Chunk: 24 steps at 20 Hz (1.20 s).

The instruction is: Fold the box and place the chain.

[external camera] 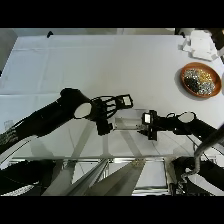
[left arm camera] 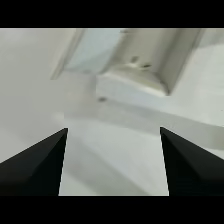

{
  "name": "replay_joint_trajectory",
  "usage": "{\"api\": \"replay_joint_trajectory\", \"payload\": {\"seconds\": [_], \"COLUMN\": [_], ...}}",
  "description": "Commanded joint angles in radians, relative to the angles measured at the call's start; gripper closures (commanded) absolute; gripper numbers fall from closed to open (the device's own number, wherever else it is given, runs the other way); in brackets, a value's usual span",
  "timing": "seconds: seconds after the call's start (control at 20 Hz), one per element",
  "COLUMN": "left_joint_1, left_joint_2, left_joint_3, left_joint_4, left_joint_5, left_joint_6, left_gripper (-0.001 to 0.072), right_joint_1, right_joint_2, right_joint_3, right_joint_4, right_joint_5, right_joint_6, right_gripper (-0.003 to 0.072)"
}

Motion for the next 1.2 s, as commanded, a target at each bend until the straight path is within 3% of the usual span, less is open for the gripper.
{"api": "replay_joint_trajectory", "payload": {"seconds": [0.0,0.2,0.35,0.55,0.7,1.15], "left_joint_1": [0.126,0.255,0.254,0.221,0.209,0.18], "left_joint_2": [0.009,-0.003,-0.043,-0.137,-0.185,-0.187], "left_joint_3": [-0.141,-0.244,-0.245,-0.245,-0.245,-0.245], "left_joint_4": [-0.375,-0.493,-0.517,-0.716,-0.753,-0.756], "left_joint_5": [0.07,0.153,0.221,0.277,0.289,0.28], "left_joint_6": [0.513,0.835,0.993,1.155,1.185,1.184], "left_gripper": [0.0012,0.0008,0.0005,0.0004,0.0004,0.0004], "right_joint_1": [0.0,0.0,0.0,0.0,0.0,0.0], "right_joint_2": [0.001,0.001,0.001,0.001,0.001,0.001], "right_joint_3": [0.0,0.0,0.0,0.0,0.0,0.0], "right_joint_4": [0.0,0.0,0.0,0.0,0.0,0.0], "right_joint_5": [0.0,0.0,0.0,0.0,0.0,0.0], "right_joint_6": [0.0,0.0,0.0,0.0,0.0,0.0], "right_gripper": [0.0273,0.0273,0.0273,0.0273,0.0273,0.0273]}}
